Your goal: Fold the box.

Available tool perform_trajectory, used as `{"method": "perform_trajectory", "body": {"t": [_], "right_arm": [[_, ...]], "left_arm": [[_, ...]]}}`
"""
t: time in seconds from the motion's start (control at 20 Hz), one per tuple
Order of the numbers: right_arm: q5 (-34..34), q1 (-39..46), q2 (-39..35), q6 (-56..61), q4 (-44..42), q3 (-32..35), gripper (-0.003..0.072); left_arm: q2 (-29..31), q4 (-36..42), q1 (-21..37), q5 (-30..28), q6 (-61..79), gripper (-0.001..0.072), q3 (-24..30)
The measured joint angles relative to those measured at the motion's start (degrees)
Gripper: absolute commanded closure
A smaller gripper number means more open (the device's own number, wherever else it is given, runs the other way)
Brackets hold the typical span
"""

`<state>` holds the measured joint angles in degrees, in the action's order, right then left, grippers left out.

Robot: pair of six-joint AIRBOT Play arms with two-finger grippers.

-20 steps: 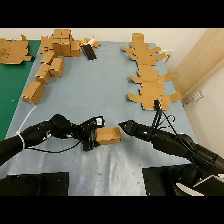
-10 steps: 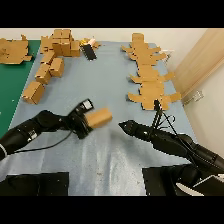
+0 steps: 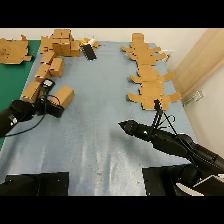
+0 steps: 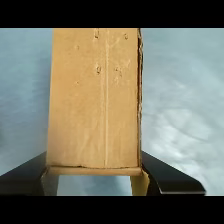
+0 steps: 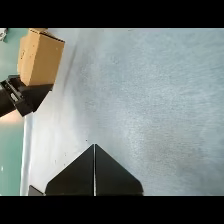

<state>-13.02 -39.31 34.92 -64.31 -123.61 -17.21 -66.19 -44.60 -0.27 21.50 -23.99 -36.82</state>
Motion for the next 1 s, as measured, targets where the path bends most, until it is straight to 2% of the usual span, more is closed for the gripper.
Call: {"method": "perform_trajectory", "body": {"t": [0.2,0.45,0.55,0.65,0.7,1.0], "right_arm": [[0.4,0.0,0.0,0.3,0.0,0.0,0.0683],[0.5,0.0,0.0,0.4,0.0,0.0,0.0682],[0.5,0.0,0.0,0.4,0.0,0.0,0.0682],[0.5,0.0,0.0,0.4,0.0,0.0,0.0682],[0.5,0.0,0.0,0.4,0.0,0.0,0.0682],[0.5,0.0,0.0,0.4,0.0,0.0,0.0682]], "left_arm": [[-8.2,-0.2,4.6,-0.3,-4.1,0.0411,-6.8],[-16.1,-0.3,6.4,-1.4,-8.3,0.0405,-14.6],[-18.2,-0.4,6.7,-2.1,-9.8,0.0143,-16.8],[-19.5,-0.4,6.9,-2.5,-10.7,0.0124,-18.1],[-19.9,-0.4,7.0,-2.6,-11.0,0.0000,-18.5],[-20.8,-0.6,8.1,-2.8,-11.7,-0.0001,-19.5]]}}
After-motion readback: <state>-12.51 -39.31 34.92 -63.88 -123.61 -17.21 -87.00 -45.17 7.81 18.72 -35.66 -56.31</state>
